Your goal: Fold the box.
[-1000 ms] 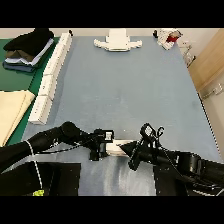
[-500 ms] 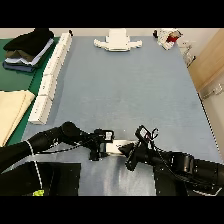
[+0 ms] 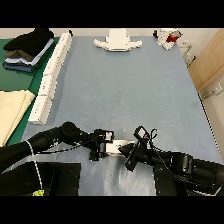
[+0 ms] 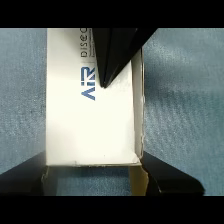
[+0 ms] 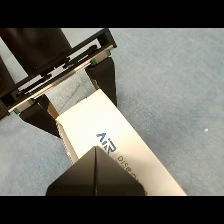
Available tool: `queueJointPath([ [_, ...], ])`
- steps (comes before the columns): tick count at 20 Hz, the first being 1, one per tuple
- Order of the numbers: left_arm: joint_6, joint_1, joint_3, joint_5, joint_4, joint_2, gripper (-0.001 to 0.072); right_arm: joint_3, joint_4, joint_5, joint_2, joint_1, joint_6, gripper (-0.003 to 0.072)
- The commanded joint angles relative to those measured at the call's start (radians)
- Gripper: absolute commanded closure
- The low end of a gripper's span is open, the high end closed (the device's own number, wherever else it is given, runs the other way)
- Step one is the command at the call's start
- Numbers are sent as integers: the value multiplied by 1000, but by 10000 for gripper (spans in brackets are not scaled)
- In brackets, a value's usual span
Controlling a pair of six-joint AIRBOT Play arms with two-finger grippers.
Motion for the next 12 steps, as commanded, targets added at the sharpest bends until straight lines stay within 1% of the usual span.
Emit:
queueJointPath([
  [1,0,0,0,0,0,0,356,-1,-10,-20,-1,1,0,677],
  [5,0,0,0,0,0,0,356,5,-16,-10,17,1,0,677],
  [7,0,0,0,0,0,0,356,26,-58,-27,48,1,-1,675],
  [8,0,0,0,0,0,0,356,48,-76,-64,63,0,-1,675],
  [11,0,0,0,0,0,0,356,143,-124,-241,71,-2,-1,675],
  [12,0,0,0,0,0,0,356,167,-143,-282,71,-2,-1,675],
])
